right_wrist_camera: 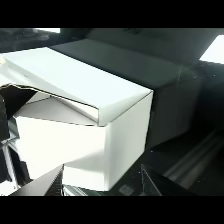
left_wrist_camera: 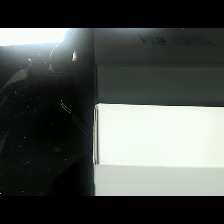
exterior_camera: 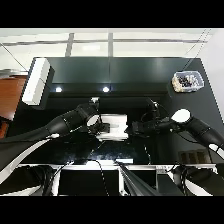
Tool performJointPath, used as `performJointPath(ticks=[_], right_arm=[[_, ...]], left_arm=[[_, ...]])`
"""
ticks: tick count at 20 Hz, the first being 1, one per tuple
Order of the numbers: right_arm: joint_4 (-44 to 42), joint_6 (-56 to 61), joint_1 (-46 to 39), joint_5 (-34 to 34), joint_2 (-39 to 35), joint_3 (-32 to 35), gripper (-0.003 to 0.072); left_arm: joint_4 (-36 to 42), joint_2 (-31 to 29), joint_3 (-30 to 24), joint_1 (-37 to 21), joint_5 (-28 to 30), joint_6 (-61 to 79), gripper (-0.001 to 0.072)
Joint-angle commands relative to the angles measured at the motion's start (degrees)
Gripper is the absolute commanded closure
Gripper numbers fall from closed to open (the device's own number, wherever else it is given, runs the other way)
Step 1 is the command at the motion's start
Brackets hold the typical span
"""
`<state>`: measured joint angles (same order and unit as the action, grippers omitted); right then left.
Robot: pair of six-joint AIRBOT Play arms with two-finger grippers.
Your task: Fold the box and place the chain.
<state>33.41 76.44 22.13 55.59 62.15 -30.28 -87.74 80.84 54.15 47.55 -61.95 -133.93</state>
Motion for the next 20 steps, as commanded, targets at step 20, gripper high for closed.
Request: performJointPath(ticks=[20], right_arm=[[31.12,35.63,17.29,-4.79,2.29,-11.96,0.0371]], left_arm=[[-0.33,0.04,-0.04,-0.04,0.59,0.22,0.068]])
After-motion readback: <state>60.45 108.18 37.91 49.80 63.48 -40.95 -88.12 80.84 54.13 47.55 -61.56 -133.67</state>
